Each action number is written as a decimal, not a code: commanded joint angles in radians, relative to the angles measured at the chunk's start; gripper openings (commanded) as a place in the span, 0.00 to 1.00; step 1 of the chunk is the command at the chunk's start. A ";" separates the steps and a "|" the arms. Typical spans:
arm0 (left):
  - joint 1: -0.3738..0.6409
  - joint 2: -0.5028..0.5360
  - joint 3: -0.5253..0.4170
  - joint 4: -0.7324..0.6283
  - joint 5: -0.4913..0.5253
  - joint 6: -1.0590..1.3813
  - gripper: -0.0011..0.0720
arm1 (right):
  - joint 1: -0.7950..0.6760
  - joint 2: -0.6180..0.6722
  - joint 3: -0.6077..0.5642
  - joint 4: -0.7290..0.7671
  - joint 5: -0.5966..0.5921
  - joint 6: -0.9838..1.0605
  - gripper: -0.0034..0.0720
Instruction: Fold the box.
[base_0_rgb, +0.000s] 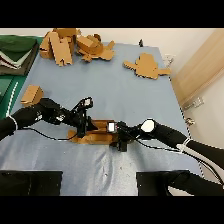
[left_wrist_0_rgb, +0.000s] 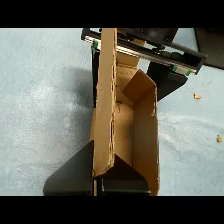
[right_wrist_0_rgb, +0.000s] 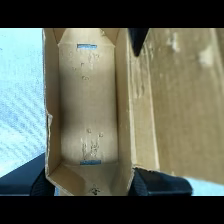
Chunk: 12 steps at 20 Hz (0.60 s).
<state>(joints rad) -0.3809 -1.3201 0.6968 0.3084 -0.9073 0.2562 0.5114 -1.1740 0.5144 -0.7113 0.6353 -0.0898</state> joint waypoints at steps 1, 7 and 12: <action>0.001 0.000 0.001 -0.021 -0.011 -0.139 0.04 | 0.000 -0.001 0.000 0.000 0.000 0.000 0.73; 0.035 0.000 0.027 -0.011 0.013 -0.328 0.75 | 0.000 -0.001 0.000 0.000 0.000 0.000 0.73; 0.151 0.034 0.095 0.211 -0.143 -0.596 0.73 | 0.000 -0.001 0.000 0.001 0.000 0.000 0.73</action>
<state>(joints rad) -0.2863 -1.3060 0.7582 0.3832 -0.9565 -0.1513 0.5114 -1.1740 0.5144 -0.7113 0.6350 -0.0898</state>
